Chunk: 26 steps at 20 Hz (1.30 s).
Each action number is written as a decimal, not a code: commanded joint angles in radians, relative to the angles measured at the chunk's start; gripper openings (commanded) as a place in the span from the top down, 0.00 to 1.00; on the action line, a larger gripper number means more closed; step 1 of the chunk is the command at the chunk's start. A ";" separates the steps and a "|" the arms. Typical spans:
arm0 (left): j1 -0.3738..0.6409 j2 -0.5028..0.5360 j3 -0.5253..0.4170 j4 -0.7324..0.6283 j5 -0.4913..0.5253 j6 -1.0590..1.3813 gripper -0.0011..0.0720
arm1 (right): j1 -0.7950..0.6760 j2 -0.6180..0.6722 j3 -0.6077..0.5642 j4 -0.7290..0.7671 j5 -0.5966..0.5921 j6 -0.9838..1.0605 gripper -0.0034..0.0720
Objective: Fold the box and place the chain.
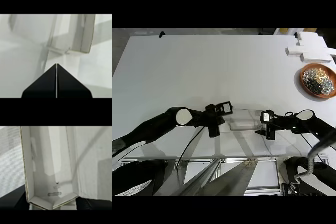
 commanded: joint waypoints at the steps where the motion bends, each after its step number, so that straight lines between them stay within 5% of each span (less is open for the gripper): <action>1: 0.071 0.111 0.001 0.241 -0.137 -0.512 0.98 | 0.001 0.000 -0.001 0.000 0.002 0.000 0.54; 7: 0.159 0.104 -0.003 0.357 -0.245 -1.123 0.98 | 0.001 0.000 -0.001 0.000 0.002 0.000 0.54; 16: 0.077 -0.137 -0.002 -0.002 -0.134 -1.062 0.98 | 0.001 0.000 -0.001 0.000 0.002 0.000 0.54; 26: 0.024 -0.114 0.082 -0.117 -0.112 -0.984 0.97 | 0.001 0.000 -0.001 -0.001 0.002 0.000 0.54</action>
